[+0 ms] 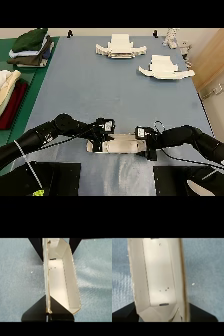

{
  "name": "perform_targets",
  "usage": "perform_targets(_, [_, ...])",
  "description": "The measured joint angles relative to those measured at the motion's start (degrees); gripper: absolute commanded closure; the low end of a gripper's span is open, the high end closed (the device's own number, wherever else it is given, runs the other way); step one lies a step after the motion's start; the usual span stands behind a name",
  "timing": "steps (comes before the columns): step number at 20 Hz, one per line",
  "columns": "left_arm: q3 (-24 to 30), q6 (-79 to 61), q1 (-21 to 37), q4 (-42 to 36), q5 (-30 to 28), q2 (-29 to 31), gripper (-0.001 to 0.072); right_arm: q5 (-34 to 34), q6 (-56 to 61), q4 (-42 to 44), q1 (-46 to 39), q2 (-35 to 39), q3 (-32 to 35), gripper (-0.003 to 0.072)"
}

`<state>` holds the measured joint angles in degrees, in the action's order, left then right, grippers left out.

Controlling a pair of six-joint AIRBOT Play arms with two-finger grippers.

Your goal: Fold the box.

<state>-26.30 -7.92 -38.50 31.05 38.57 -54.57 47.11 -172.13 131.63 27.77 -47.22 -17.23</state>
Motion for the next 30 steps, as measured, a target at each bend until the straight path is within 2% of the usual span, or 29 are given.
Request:
perform_targets(8, [0.0,0.0,0.0,0.0,0.0,0.0,0.0698,-0.3,0.0,-1.2,0.8,-1.2,0.1,-0.002])
perform_targets(9, [0.0,0.0,0.0,0.0,0.0,0.0,0.0698,-0.3,0.0,-1.4,0.8,-1.3,0.1,0.0041])
perform_targets(11, [0.0,0.0,0.0,0.0,0.0,0.0,0.0698,-0.4,0.0,-1.7,0.9,-1.3,0.1,0.009])
perform_targets(12, [0.0,0.0,0.0,0.0,0.0,0.0,0.0698,-0.5,0.0,-1.9,0.9,-1.4,0.1,0.016])
perform_targets(30, [0.0,0.0,0.0,0.0,0.0,0.0,0.0698,-1.6,0.0,-2.4,0.9,-1.3,0.0,0.0153])
